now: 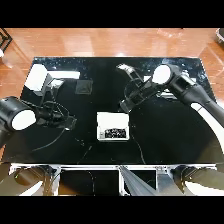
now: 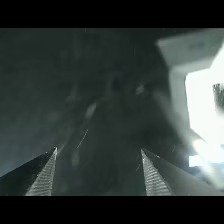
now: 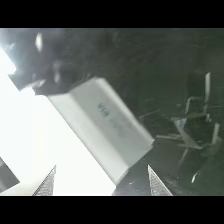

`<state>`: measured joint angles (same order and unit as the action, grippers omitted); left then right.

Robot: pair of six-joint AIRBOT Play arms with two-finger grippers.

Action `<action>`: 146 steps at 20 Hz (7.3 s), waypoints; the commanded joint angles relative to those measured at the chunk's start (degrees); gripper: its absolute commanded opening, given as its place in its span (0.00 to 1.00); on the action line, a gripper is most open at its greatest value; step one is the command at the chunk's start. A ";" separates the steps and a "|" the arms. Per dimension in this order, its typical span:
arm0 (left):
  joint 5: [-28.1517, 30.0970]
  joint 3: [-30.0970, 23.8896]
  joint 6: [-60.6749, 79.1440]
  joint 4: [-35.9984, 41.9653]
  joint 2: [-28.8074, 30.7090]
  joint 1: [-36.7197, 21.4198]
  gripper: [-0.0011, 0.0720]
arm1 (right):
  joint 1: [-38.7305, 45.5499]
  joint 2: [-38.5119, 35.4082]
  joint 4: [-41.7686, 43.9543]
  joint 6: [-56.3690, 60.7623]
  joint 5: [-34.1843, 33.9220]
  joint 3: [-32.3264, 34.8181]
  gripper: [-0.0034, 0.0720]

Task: Fold the box and place the chain.

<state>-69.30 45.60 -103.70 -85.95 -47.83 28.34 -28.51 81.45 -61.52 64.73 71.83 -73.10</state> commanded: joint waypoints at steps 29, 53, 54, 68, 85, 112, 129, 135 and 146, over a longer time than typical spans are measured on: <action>8.94 -11.43 6.10 13.25 0.20 -8.66 0.87 | -11.39 1.18 -8.48 -15.61 7.37 -0.46 0.98; 8.87 -11.43 5.70 13.18 0.20 -8.83 0.87 | -13.70 0.44 -8.61 -10.23 4.90 1.53 0.44; 8.87 -11.43 5.68 13.18 0.20 -8.83 0.87 | -14.56 0.44 -8.68 -9.99 4.31 1.53 0.44; 8.90 -11.43 4.85 13.33 0.20 -8.83 0.87 | -16.61 0.44 -12.50 -8.61 2.91 1.57 0.35; 8.85 -11.43 4.44 13.33 0.20 -8.83 0.87 | -16.61 0.48 -12.46 -8.83 3.34 1.57 0.35; 9.03 -11.43 4.44 13.33 0.20 -8.83 0.87 | -18.97 0.48 -11.56 -4.92 -0.02 4.46 0.40; 9.20 -11.43 4.48 14.43 0.15 -8.83 0.87 | -1.18 -17.14 30.05 17.70 -21.31 35.43 0.08; 9.22 -11.43 4.68 14.40 -0.17 -8.81 0.87 | -3.89 -13.22 31.89 16.63 -23.17 35.43 0.08; 9.09 -11.43 4.68 14.60 -0.55 -8.81 0.87 | -5.18 -10.60 29.35 16.63 -24.96 35.43 0.08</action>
<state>-60.18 34.20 -98.98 -71.48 -48.34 19.55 -33.58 70.54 -31.35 81.41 47.53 -37.67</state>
